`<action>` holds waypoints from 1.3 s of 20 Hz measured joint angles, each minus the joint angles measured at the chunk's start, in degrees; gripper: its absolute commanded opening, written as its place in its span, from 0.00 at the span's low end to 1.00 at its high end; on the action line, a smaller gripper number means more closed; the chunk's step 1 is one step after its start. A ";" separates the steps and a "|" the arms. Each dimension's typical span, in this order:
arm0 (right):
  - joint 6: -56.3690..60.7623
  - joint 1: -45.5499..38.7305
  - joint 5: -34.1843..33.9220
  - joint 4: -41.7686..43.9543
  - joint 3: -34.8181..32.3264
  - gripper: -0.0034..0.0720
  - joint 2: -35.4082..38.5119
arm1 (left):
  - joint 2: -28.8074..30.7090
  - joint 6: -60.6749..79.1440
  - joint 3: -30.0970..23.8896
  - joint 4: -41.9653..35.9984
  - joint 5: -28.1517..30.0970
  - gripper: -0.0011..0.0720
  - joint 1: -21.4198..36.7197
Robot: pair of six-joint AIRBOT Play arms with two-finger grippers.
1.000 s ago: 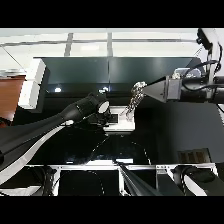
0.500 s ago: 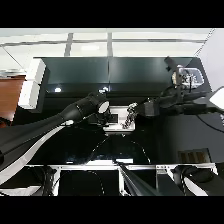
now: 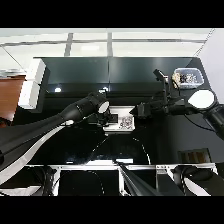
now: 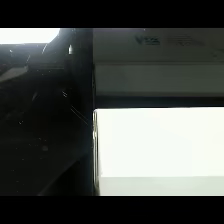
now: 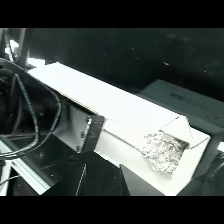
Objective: Fold the box and place the chain.
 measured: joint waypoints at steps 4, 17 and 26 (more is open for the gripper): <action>-2.05 -5.16 3.23 -1.60 -0.04 0.39 0.57 | 0.02 -0.02 0.00 -0.02 0.17 0.05 0.00; -3.23 -15.02 10.34 -12.66 -0.04 0.39 3.34 | -0.04 1.42 0.04 -3.78 1.95 0.91 0.28; -3.26 -15.19 6.51 -12.83 -0.04 0.39 3.34 | 15.58 13.35 -3.58 4.35 -0.46 0.87 3.30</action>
